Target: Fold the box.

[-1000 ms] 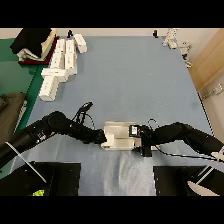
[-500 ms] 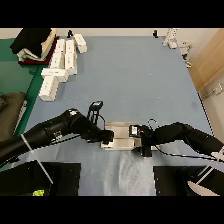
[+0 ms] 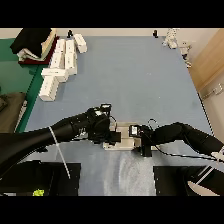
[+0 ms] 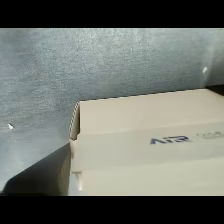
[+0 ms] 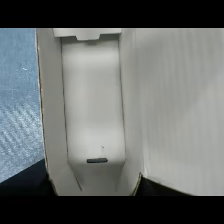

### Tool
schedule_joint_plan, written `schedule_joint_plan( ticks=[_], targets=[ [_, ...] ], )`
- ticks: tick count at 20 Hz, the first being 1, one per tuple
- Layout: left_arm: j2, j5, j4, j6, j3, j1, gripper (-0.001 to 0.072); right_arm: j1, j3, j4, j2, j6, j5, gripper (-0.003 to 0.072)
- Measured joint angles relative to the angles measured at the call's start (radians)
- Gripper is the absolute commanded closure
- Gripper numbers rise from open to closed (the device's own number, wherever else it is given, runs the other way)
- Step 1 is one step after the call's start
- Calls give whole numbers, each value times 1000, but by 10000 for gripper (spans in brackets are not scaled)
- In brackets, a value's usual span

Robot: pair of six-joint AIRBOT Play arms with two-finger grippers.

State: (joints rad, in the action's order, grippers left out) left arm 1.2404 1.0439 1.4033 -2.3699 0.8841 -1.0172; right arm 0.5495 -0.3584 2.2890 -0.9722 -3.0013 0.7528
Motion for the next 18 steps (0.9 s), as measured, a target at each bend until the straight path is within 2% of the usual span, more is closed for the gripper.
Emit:
schedule_joint_plan(
  ticks=[7,8,9,10,18],
  targets=[
    [97,52,51,-77,82,-28,351,0,0,0,0,0,0,181],
    [105,58,60,-88,89,-33,383,0,0,0,0,0,0,182],
    [113,67,70,-106,94,-40,562,0,0,0,0,0,0,181],
    [118,83,85,-121,97,-46,691,0,0,0,0,0,0,182],
    [132,102,122,-183,107,-72,691,0,1,0,0,0,0,181]
  ],
)
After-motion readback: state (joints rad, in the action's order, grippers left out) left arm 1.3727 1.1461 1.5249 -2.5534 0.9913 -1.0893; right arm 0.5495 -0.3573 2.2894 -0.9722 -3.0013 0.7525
